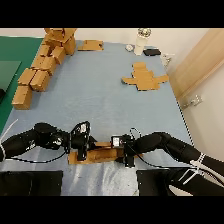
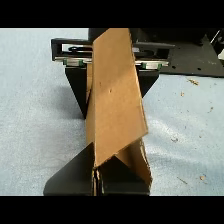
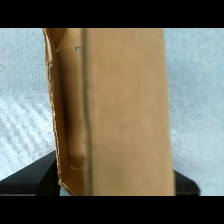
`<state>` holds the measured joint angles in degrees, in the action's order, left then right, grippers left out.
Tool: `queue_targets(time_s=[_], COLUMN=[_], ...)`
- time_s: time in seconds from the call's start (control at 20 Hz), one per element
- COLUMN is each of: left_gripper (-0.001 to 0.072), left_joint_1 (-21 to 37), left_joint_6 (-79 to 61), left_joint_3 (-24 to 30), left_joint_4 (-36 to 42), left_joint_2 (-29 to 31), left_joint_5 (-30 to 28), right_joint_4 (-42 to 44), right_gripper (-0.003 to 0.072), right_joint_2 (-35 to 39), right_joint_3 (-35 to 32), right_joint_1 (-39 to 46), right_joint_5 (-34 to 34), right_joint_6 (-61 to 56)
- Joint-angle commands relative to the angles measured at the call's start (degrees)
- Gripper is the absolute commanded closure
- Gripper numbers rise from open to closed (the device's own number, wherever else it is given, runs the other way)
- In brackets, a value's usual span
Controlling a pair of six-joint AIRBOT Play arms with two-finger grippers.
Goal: Fold the box.
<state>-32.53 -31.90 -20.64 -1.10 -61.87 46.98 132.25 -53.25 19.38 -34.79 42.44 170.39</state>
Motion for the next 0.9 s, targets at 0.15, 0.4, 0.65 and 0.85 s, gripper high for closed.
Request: queue_targets(time_s=[0.15, 0.4, 0.65, 0.85], left_gripper=[0.0693, 0.0101, 0.0102, 0.0571], left_joint_1=[0.1, 0.1, 0.1, 0.1], left_joint_6=[3.9, 21.7, 54.1, 89.7], left_joint_3=[0.0, 0.0, 0.0, 0.0], left_joint_4=[0.0, -2.2, -33.7, -41.4], left_joint_2=[0.2, 5.2, 15.1, 23.8], left_joint_5=[-3.5, -14.4, -9.1, 6.9], right_joint_4=[0.0, 0.0, 0.0, 0.0], right_gripper=[0.0179, 0.0179, 0.0179, 0.0179], right_joint_2=[0.0, 0.0, 0.0, 0.0], right_joint_3=[0.1, 0.1, 0.1, 0.0], right_joint_1=[0.0, 0.0, 0.0, 0.0], right_joint_5=[0.1, 0.0, 0.1, 0.1], right_joint_6=[0.0, 0.0, 0.0, 0.0])
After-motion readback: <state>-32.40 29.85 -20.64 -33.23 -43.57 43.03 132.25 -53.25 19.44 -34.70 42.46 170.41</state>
